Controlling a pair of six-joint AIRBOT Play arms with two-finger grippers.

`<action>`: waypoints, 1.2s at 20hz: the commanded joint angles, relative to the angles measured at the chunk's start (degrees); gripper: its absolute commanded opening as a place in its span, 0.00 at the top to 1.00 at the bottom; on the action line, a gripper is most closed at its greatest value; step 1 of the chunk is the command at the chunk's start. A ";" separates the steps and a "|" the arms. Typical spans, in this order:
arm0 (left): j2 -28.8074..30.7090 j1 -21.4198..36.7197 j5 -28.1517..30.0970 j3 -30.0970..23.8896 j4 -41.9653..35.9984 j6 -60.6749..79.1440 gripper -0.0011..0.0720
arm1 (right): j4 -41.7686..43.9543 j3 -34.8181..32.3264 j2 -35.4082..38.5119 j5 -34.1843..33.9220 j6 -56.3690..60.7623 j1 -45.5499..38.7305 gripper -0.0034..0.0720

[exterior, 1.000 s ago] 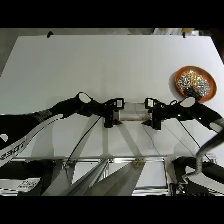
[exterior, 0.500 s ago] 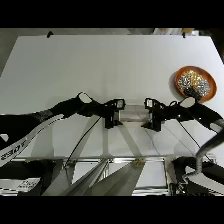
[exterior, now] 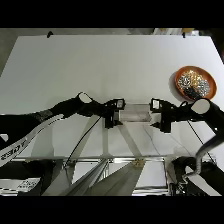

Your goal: Fold the box and place the chain.

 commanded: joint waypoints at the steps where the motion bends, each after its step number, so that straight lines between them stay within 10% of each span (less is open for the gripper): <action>1: 0.07 0.04 0.02 0.00 0.04 0.00 0.61 | -1.16 0.07 7.87 0.31 4.42 0.00 0.43; 4: 0.04 0.04 0.00 0.00 0.04 0.00 0.61 | 13.14 0.04 8.35 0.02 3.17 0.00 0.93; 12: 0.04 0.04 0.02 0.00 0.04 0.00 0.61 | 31.41 -0.02 -9.20 -21.49 6.16 0.04 0.93; 19: 0.04 0.04 0.02 0.00 0.04 0.00 0.61 | 27.10 0.61 -9.73 -17.03 9.92 0.02 0.93; 24: 0.04 0.04 0.02 0.00 0.04 0.00 0.61 | 2.78 3.23 1.09 -3.85 9.92 0.04 0.93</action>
